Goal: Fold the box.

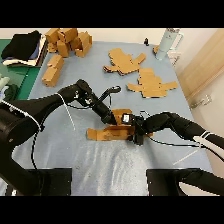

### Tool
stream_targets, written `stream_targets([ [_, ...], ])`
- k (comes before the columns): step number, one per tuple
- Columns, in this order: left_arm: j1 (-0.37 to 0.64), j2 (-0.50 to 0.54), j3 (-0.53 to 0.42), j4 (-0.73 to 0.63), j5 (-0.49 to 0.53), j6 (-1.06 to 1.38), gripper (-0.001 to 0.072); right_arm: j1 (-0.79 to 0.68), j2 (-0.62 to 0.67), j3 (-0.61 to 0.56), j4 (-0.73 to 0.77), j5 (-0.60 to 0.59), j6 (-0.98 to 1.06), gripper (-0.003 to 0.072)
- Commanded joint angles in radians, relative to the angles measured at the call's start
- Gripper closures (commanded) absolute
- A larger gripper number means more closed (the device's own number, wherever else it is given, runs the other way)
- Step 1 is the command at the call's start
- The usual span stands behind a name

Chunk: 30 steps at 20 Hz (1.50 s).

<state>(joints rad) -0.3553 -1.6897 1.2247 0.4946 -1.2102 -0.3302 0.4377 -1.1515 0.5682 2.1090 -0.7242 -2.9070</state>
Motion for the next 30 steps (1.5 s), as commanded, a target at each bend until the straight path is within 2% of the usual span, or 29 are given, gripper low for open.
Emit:
stream_targets([
  [1, 0.000, 0.000, 0.001, -0.001, 0.006, 0.000, 0.0694, 0.000, -0.001, 0.000, 0.000, 0.000, 0.000, 0.0186],
  [6, 0.002, 0.001, 0.001, -0.001, 0.006, -0.002, 0.0692, 0.000, -0.001, 0.000, 0.000, 0.000, 0.000, 0.0186],
  [7, 0.003, 0.002, 0.002, 0.003, 0.006, -0.007, 0.0630, 0.000, -0.001, 0.000, 0.000, 0.000, 0.000, 0.0186],
  [8, 0.009, 0.004, 0.005, 0.003, 0.006, -0.029, 0.0351, 0.000, -0.001, 0.000, 0.000, 0.000, 0.000, 0.0186],
  [9, 0.024, 0.007, 0.013, 0.007, 0.001, -0.097, 0.0141, 0.000, -0.001, 0.000, 0.000, 0.000, 0.000, 0.0186],
  [10, 0.045, 0.013, 0.026, 0.017, -0.028, -0.162, 0.0083, 0.000, -0.001, 0.000, 0.000, 0.000, 0.000, 0.0186],
  [15, 0.136, 0.078, 0.090, 0.219, -0.226, -0.454, 0.0083, 0.000, -0.001, 0.000, 0.000, 0.000, 0.000, 0.0181],
  [16, 0.140, 0.094, 0.090, 0.273, -0.251, -0.516, 0.0085, 0.000, -0.001, 0.000, 0.000, 0.000, 0.000, 0.0181],
  [17, 0.138, 0.104, 0.090, 0.320, -0.283, -0.589, 0.0118, 0.000, -0.001, 0.000, 0.000, 0.001, 0.000, 0.0181],
  [18, 0.134, 0.106, 0.090, 0.332, -0.324, -0.654, 0.0337, 0.000, -0.001, 0.000, 0.000, 0.000, 0.000, 0.0180],
  [19, 0.129, 0.105, 0.087, 0.330, -0.375, -0.678, 0.0704, 0.000, 0.000, 0.000, 0.000, 0.000, 0.000, 0.0181],
  [21, 0.106, 0.106, 0.074, 0.322, -0.406, -0.683, 0.0697, 0.000, -0.001, 0.000, 0.000, 0.000, 0.000, 0.0181],
  [23, 0.068, 0.116, 0.035, 0.241, -0.359, -0.642, 0.0699, 0.000, -0.001, 0.000, 0.000, 0.000, 0.000, 0.0180],
  [27, -0.026, 0.129, -0.040, -0.014, -0.108, -0.553, 0.0697, 0.000, 0.000, 0.000, 0.000, 0.001, 0.000, 0.0180],
  [30, -0.062, 0.103, -0.040, -0.071, 0.159, -0.583, 0.0697, 0.000, -0.001, 0.000, 0.000, 0.001, 0.000, 0.0181],
])
